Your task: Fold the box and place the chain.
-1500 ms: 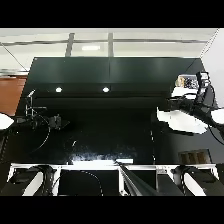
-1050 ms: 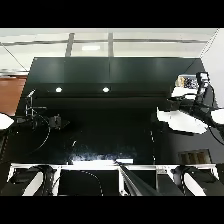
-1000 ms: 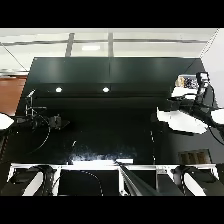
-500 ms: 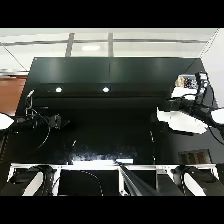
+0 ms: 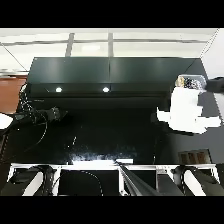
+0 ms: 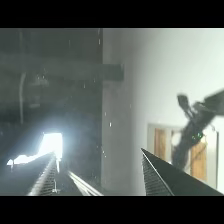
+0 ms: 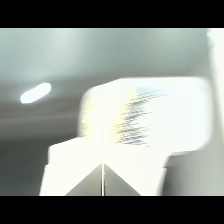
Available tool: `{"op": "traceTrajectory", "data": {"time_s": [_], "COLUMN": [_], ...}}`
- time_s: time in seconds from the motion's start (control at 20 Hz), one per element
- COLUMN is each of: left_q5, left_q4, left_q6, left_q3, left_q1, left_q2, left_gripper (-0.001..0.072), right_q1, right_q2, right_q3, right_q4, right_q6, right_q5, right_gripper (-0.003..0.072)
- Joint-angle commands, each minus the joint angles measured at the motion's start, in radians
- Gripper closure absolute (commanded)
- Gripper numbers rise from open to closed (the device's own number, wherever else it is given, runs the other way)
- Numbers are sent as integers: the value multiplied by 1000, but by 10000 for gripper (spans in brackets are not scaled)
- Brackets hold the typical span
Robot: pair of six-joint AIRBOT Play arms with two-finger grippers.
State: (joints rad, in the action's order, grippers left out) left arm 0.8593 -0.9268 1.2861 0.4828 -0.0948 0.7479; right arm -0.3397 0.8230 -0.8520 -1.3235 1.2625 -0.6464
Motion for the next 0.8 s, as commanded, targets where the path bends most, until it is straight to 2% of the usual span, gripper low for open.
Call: {"op": "traceTrajectory", "data": {"time_s": [0.0, 0.05, 0.1, 0.2, 0.25, 0.45, 0.75], "left_q5": [-52, -52, -59, -79, -82, -89, -95], "left_q4": [5, 5, 5, 5, 5, 5, 5], "left_q6": [0, 0, 0, 0, -1, 0, 0], "left_q3": [0, 0, 0, 0, 0, 0, 0], "left_q1": [-1, 0, 0, 0, 0, 0, 0], "left_q2": [0, 0, 0, 0, 0, 0, 0], "left_gripper": [133, 133, 133, 129, -11, -8, 4], "right_q1": [-170, -227, -275, -369, -412, -546, -575], "right_q2": [16, 39, 69, 151, 200, 393, 589], "right_q3": [-56, -56, -56, -56, -56, -118, -249], "right_q4": [-285, -285, -285, -271, -249, -86, 51], "right_q6": [267, 280, 278, 266, 240, 106, -119], "right_q5": [65, 26, -28, -164, -228, -404, -583], "right_gripper": [544, 107, 16, 16, 15, 16, 17]}}
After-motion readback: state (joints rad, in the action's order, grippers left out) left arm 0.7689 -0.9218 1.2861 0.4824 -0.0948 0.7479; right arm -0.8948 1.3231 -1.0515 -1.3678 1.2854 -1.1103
